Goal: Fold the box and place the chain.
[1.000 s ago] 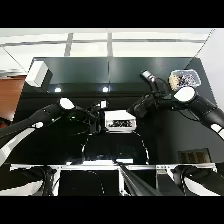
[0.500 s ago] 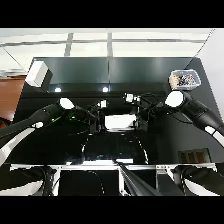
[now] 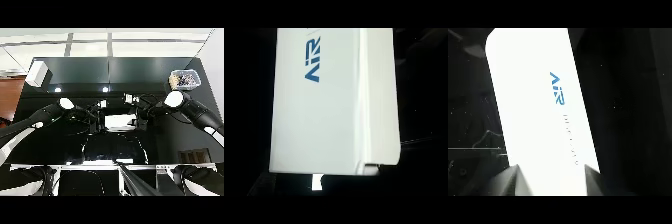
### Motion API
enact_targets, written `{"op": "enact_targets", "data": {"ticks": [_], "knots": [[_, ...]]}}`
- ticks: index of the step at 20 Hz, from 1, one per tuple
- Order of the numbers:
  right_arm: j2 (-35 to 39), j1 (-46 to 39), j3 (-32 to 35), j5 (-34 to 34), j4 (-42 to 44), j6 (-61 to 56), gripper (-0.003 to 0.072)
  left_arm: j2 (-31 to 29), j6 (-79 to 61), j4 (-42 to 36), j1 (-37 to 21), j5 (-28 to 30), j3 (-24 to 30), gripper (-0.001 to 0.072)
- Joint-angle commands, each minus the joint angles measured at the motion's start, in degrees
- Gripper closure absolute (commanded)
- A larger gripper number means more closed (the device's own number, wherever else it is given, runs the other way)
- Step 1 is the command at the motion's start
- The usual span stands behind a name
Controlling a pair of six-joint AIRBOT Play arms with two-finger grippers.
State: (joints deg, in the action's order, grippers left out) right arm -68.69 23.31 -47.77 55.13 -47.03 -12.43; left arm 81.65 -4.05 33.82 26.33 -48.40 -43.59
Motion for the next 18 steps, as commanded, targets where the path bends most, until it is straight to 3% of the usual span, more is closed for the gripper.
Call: {"op": "enact_targets", "data": {"ticks": [1,18], "knots": [[-0.04,0.02,-0.04,-0.07,0.46,0.04,0.038,0.04,-0.02,0.02,0.04,-0.04,0.04,0.0246],[-1.18,0.02,0.02,-1.42,0.55,-0.85,0.0379,0.04,-0.02,0.02,0.04,-0.04,0.04,0.0245]]}}
